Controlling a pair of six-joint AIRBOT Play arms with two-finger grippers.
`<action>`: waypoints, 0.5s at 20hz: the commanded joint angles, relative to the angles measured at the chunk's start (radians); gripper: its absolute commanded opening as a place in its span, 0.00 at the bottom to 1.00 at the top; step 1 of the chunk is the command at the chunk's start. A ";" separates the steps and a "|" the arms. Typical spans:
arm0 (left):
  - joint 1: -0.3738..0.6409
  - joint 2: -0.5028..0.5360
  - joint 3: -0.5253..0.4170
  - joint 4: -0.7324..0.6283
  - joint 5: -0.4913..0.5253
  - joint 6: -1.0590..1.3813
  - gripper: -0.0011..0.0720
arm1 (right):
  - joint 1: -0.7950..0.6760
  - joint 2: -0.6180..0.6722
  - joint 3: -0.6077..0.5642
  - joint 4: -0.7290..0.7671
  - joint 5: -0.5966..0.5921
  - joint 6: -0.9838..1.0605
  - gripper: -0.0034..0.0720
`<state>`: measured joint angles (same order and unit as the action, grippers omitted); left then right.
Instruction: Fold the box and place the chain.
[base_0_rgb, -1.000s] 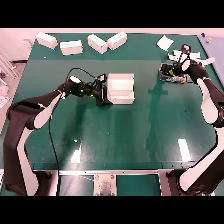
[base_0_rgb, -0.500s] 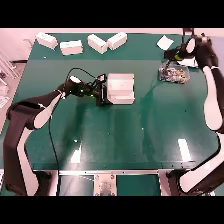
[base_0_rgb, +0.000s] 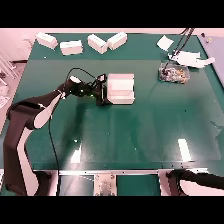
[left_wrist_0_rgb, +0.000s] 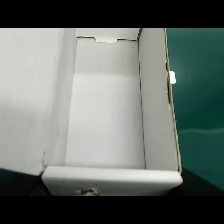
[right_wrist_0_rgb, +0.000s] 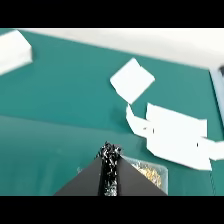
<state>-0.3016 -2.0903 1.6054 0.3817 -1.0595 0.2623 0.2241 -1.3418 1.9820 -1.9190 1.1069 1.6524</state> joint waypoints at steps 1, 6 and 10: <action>0.001 0.000 0.000 0.000 0.000 0.000 0.78 | 0.116 0.103 0.001 -0.019 0.012 -0.042 0.06; 0.001 0.000 0.000 0.000 0.000 0.000 0.78 | 0.301 0.109 -0.020 -0.019 0.055 -0.068 0.06; 0.001 0.000 0.000 0.000 0.000 0.000 0.78 | 0.362 0.109 -0.155 -0.018 0.055 0.000 0.05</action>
<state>-0.3016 -2.0903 1.6054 0.3817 -1.0595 0.2619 0.5339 -1.2373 1.9011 -1.9369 1.1542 1.6104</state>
